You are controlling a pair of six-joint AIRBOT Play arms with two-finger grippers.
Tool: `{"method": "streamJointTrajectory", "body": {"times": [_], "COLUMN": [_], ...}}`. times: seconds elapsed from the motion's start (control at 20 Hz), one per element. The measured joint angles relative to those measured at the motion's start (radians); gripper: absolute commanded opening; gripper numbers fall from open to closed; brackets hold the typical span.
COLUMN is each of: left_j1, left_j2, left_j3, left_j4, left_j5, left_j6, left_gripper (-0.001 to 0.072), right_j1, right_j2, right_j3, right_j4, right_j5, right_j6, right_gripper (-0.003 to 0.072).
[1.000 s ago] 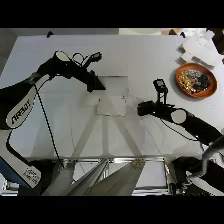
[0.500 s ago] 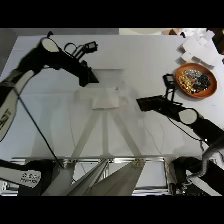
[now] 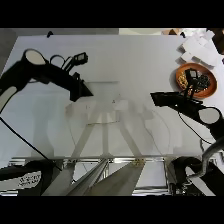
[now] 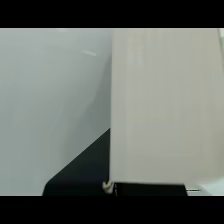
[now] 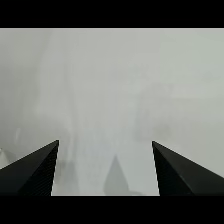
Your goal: Fold the box and place the chain.
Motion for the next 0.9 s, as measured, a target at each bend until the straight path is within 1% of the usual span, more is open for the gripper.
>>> {"method": "streamJointTrajectory", "body": {"times": [0.1,0.3,0.45,0.55,0.65,0.75,0.9], "left_j1": [-0.007,-0.050,-0.095,-0.116,-0.127,-0.133,-0.137], "left_j2": [-0.007,-0.051,-0.095,-0.122,-0.140,-0.151,-0.159], "left_j3": [-0.046,-0.083,-0.092,-0.094,-0.095,-0.096,-0.096], "left_j4": [-0.045,-0.085,-0.104,-0.150,-0.218,-0.256,-0.262], "left_j5": [0.024,0.079,0.151,0.189,0.216,0.243,0.283], "left_j6": [0.099,0.254,0.328,0.371,0.417,0.455,0.485], "left_gripper": [0.0006,0.0005,0.0003,0.0003,0.0003,0.0003,0.0003], "right_j1": [-0.019,-0.034,-0.038,-0.039,-0.039,-0.039,-0.039], "right_j2": [0.003,0.006,0.006,0.006,0.006,0.006,0.006], "right_j3": [0.000,0.000,0.000,0.000,0.000,0.000,0.000], "right_j4": [-0.007,-0.013,-0.015,-0.016,-0.016,-0.016,-0.016], "right_j5": [0.024,0.043,0.050,0.051,0.053,0.053,0.054], "right_j6": [0.000,0.000,0.000,0.000,0.000,0.000,0.000], "right_gripper": [0.0639,0.0639,0.0639,0.0639,0.0639,0.0639,0.0639]}}
